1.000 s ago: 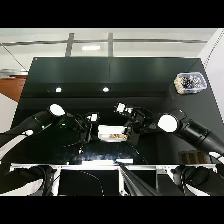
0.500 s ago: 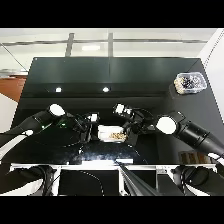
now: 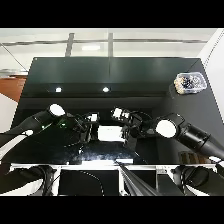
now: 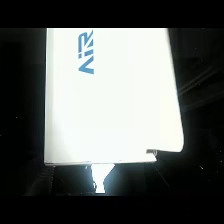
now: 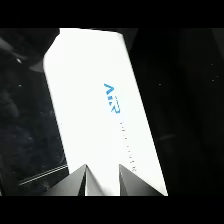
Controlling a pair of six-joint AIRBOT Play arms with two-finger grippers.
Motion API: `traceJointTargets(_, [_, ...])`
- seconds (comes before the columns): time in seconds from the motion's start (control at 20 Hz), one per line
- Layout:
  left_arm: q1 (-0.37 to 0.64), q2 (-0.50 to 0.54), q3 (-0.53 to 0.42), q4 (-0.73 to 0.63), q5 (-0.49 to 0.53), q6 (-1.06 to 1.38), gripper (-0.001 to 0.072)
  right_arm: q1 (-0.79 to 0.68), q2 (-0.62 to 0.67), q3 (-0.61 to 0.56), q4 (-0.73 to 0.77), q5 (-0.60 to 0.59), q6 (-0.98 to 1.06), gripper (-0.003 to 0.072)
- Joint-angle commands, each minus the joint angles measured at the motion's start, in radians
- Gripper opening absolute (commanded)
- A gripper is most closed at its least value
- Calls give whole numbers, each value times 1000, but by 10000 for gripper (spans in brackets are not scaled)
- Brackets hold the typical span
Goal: Fold the box and place the chain.
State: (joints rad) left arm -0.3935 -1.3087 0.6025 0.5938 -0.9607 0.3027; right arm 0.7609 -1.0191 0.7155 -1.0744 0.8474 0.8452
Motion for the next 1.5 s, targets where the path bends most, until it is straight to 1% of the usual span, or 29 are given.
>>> traceJointTargets(0.0, [0, 0, 1, 0, 1, 0, 404, 3, 9, 0, -19, 14, 16, 230])
traceJointTargets(0.15, [0, 0, 1, 0, 1, 0, 404, 2, 9, 0, -27, 5, 16, 222])
traceJointTargets(0.2, [0, 0, 1, 0, 1, 0, 404, 2, 9, 0, -27, 2, 16, 189])
traceJointTargets(0.5, [0, 0, 1, 0, 1, 0, 404, 2, 9, 0, -29, 1, 16, 195])
traceJointTargets(0.55, [0, 0, 1, 0, 1, 0, 404, 2, 9, 0, -26, 1, 16, 267])
traceJointTargets(0.65, [0, 0, 1, 0, 1, 0, 404, 2, 9, 0, -26, 2, 19, 284])
traceJointTargets(0.7, [0, 0, 1, 0, 1, 0, 404, 2, 9, 0, -27, 1, 20, 393])
traceJointTargets(0.75, [0, 0, 1, 0, 1, 0, 404, 2, 9, 0, -28, 1, 22, 437])
traceJointTargets(0.9, [0, 0, 1, 0, 1, 0, 404, 2, 8, 0, -71, -1, 49, 435])
traceJointTargets(0.95, [0, 0, 1, 0, 1, 0, 404, 2, 8, 0, -91, 0, 65, 358])
traceJointTargets(1.0, [0, 0, 1, 0, 1, 0, 404, 2, 8, 0, -94, 2, 64, 240])
traceJointTargets(1.45, [0, 0, 1, 0, 1, 0, 404, 2, 8, 0, -94, 2, 64, 239])
